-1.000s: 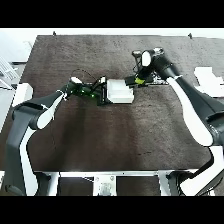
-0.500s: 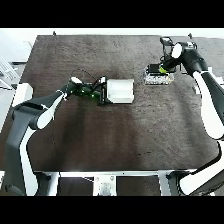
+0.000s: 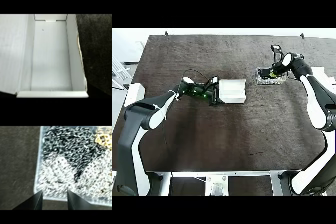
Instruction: Fold the box and place the chain.
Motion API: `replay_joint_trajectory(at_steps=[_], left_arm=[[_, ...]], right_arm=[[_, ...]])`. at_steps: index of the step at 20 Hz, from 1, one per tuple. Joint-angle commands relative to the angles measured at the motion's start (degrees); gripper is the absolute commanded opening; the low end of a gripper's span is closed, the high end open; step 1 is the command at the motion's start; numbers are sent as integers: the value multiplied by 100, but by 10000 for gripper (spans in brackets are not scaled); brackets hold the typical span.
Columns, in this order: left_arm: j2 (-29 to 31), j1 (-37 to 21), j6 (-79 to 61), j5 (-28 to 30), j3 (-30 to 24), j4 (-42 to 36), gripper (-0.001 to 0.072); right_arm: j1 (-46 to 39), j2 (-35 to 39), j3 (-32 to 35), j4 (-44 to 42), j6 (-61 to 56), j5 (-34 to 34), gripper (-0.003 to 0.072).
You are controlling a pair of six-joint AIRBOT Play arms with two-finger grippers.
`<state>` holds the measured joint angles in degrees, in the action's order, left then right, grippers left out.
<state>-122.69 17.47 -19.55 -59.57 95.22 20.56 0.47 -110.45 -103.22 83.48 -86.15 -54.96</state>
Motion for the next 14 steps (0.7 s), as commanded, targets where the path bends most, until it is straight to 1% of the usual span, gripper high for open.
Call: replay_joint_trajectory(at_steps=[1, 2, 3, 4, 5, 6, 7, 8, 11, 14], left_arm=[[2, -2, 2, -2, 4, 2, 350], [2, -2, 0, 0, 4, 2, 351], [2, -2, 0, 2, 4, 2, 351], [2, -2, 0, 2, 4, 2, 351], [2, -2, 2, 2, 4, 2, 350], [2, -2, 0, 2, 4, 2, 351], [2, -2, 0, 2, 4, 2, 350], [2, -2, 0, 2, 4, 2, 350], [2, -2, 0, 2, 4, 2, 350], [2, -2, 0, 2, 4, 2, 350]], right_arm=[[-72, -131, -2, -59, 138, 122, 348], [-76, -168, -2, -103, 164, 122, 347], [-76, -212, -2, -260, 402, 122, 312], [-76, -245, -2, -466, 590, 122, 292], [-76, -264, -2, -557, 684, 125, 236], [-66, -267, -2, -531, 691, 140, 150], [-66, -264, -37, -529, 691, 138, 28], [-79, -264, -81, -529, 688, 140, 9], [-96, -221, -293, -529, 686, 76, 8], [-90, -22, -531, -501, 662, -24, 7]])
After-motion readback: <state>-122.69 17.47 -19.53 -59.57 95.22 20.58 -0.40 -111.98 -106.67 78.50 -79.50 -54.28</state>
